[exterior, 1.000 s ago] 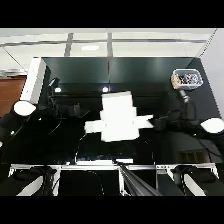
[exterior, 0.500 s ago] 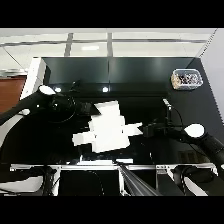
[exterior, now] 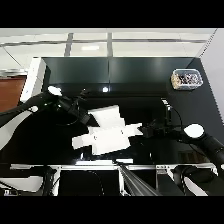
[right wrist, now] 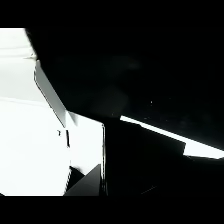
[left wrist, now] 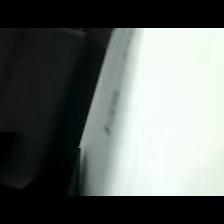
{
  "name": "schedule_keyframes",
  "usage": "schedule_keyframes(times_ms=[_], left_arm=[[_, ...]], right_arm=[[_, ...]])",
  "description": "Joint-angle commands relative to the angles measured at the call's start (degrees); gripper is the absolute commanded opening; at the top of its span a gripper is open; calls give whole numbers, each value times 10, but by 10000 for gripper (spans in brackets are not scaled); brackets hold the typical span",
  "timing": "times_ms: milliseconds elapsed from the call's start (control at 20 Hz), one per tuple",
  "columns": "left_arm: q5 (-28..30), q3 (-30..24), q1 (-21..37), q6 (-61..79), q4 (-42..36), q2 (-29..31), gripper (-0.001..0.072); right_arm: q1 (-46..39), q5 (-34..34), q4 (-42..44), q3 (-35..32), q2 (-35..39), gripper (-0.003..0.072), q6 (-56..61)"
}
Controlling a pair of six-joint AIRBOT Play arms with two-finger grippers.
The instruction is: Fold the box and place the chain.
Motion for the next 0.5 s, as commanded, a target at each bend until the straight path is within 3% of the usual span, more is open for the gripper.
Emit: schedule_keyframes(times_ms=[0, 50, 150, 200, 350, 450], left_arm=[[1, 7, -19, 58, 11, -2, 94], [-5, 15, -19, 62, 11, -2, 69], [-23, 39, -12, 61, 21, -1, 30], [-26, 49, -10, 52, 28, 3, 29], [-17, 50, -14, 33, 47, 40, 25], [72, -2, -39, 63, 43, 92, 25]], right_arm=[[0, -1, -4, 1, 0, 23, 1], [-1, 4, -21, 7, 0, 78, 1], [-25, 61, -89, 53, 0, 621, 8], [-43, 97, -135, 89, 0, 684, 10], [-87, 165, -256, 198, 0, 684, 5], [-88, 166, -300, 233, 0, 684, -35]])
